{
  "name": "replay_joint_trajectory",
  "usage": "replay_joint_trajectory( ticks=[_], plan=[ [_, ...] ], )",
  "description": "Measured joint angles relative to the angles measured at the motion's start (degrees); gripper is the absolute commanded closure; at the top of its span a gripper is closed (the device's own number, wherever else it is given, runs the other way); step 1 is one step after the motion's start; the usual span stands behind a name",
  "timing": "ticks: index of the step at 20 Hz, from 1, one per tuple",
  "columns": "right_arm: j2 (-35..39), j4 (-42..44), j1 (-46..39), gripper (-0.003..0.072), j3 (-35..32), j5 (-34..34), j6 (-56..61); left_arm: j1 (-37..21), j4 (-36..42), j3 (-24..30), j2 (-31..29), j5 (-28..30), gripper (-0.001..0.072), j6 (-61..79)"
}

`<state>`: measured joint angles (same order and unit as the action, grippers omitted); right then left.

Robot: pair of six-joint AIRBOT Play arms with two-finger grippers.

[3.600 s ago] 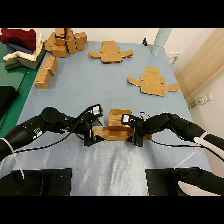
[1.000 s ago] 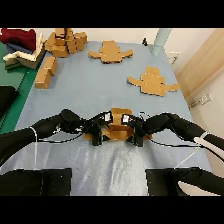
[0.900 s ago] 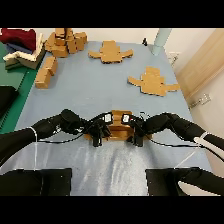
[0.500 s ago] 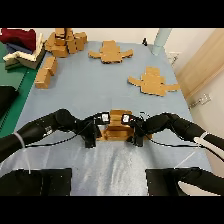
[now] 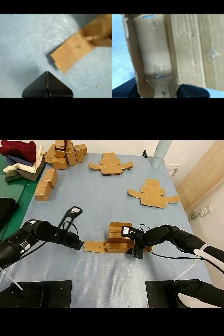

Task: Fold the box.

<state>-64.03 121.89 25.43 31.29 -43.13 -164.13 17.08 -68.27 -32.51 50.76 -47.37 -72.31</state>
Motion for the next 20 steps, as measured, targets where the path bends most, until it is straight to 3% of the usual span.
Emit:
replay_joint_trajectory(
  ticks=[4, 10, 20],
  plan=[
    [0.00, 0.00, 0.00, 0.0176, 0.00, 0.00, 0.00, -2.51, 3.87, 0.37, 4.94, 0.48, 0.0697, -6.56],
    [0.00, -0.02, 0.00, 0.0176, 0.00, 0.00, 0.02, -2.97, 18.78, 0.63, 11.04, 3.06, 0.0698, -0.68],
    [0.00, -0.02, 0.00, 0.0176, 0.00, 0.00, 0.02, 5.29, 26.97, 1.20, 13.88, 8.76, 0.0697, 2.58]
  ],
)
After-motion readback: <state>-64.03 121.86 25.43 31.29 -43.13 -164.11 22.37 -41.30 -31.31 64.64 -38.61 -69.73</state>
